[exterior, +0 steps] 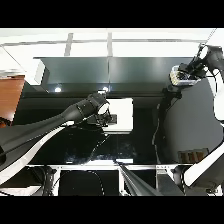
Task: Fold the box and place the chain.
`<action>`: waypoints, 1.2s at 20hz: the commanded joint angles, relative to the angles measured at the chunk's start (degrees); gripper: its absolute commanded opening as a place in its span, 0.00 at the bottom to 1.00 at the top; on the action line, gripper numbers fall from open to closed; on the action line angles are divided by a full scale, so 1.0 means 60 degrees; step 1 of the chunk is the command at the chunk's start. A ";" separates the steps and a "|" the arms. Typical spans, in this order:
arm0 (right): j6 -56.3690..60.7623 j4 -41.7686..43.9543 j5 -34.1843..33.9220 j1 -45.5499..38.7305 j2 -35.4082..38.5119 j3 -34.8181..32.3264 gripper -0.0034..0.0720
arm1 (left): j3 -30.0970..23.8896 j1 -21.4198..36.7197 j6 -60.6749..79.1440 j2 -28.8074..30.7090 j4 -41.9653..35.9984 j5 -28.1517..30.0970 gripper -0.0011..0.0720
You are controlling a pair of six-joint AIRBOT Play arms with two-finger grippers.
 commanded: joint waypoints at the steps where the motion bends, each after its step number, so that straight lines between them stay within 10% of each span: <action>1: -0.0007 0.0073 0.0248 -0.0004 -0.0051 0.0029 0.69 | -0.0004 0.0011 0.0004 0.0007 -0.0026 0.0000 0.05; 3: -0.0007 0.0069 0.0222 -0.0015 -0.0113 0.0029 0.45 | -0.0004 0.0011 0.0004 0.0007 -0.0026 0.0000 0.05; 5: -0.0007 0.0069 0.0219 -0.0040 -0.0204 0.0029 0.44 | -0.0004 0.0011 0.0004 0.0007 -0.0026 0.0000 0.05; 7: -0.0011 0.0069 0.0197 -0.0117 -0.0160 0.0033 0.06 | -0.0004 0.0011 0.0004 0.0007 -0.0026 -0.0004 0.05; 24: -0.2601 0.1457 0.0135 0.0029 0.6091 0.0040 0.06 | -0.0004 0.0011 0.0004 0.0007 -0.0026 0.0007 0.05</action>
